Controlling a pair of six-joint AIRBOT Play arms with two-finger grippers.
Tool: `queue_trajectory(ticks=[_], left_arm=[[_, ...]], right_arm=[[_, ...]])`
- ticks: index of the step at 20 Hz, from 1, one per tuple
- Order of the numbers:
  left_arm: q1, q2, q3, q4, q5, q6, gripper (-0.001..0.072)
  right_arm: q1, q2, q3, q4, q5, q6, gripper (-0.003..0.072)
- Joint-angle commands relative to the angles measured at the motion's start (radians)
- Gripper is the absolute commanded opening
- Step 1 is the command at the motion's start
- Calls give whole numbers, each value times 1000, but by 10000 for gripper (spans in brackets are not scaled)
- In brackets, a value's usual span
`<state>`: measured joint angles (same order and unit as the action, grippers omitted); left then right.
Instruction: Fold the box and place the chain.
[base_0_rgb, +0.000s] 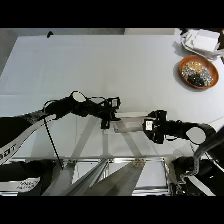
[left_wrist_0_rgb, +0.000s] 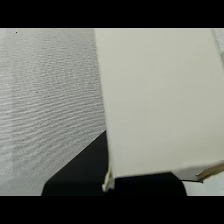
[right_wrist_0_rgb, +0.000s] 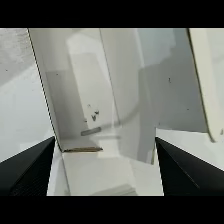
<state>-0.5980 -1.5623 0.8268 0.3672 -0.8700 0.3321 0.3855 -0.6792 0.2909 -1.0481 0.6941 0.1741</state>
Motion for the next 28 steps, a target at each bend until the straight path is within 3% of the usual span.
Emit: queue_trajectory(ticks=[1, 12, 24, 28], left_arm=[[-1, -1, 0, 0, 1, 1, 11], [-1, -1, 0, 0, 2, 1, 11], [-1, -1, 0, 0, 1, 1, 11], [-1, -1, 0, 0, 2, 1, 11]], right_arm=[[-41, -28, 4, 70, 2, -106, 691], [-89, -114, 24, 216, 7, -286, 690], [-119, -256, 34, 263, 87, -316, 685], [-119, -309, 34, 381, 88, -435, 649]])
